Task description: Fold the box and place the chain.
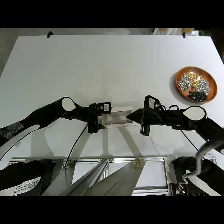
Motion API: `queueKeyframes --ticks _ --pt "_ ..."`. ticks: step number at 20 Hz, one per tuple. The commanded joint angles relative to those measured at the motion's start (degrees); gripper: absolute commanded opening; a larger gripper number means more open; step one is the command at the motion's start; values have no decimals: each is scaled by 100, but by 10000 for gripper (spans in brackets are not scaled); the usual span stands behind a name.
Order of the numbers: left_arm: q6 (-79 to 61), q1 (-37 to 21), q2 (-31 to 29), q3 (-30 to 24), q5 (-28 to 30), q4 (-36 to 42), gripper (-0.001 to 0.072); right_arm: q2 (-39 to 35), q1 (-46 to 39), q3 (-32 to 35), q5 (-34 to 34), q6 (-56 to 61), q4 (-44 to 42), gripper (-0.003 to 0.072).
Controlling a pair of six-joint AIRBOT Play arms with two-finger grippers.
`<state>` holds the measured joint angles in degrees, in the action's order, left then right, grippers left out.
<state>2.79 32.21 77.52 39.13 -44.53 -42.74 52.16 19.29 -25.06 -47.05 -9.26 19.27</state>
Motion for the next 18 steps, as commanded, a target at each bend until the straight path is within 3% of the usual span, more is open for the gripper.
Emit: queueKeyframes --ticks 1,4,9,12,13,14,15,18 --pt "22 0 -9 4 15 -20 151 44 87 -2 1137 184 -144 20" --pt "22 2 -9 4 15 -20 151 507 87 -2 1932 157 -946 20" --pt "20 2 -9 4 15 -20 151 1561 87 -9 1961 -566 -2404 19" --pt "11 2 -9 4 -57 -17 147 1694 87 -17 1792 -581 -2363 19" --pt "-44 2 -9 4 -162 -17 120 1650 81 -17 1488 -586 -2354 19" --pt "-184 2 -9 4 -299 -17 37 1558 81 -17 1224 -581 -2253 19" --pt "-391 4 -9 4 -485 -15 5 1408 81 -17 955 -549 -2020 19" --pt "-791 4 -9 4 -852 -15 6 841 81 -17 634 271 -807 19"
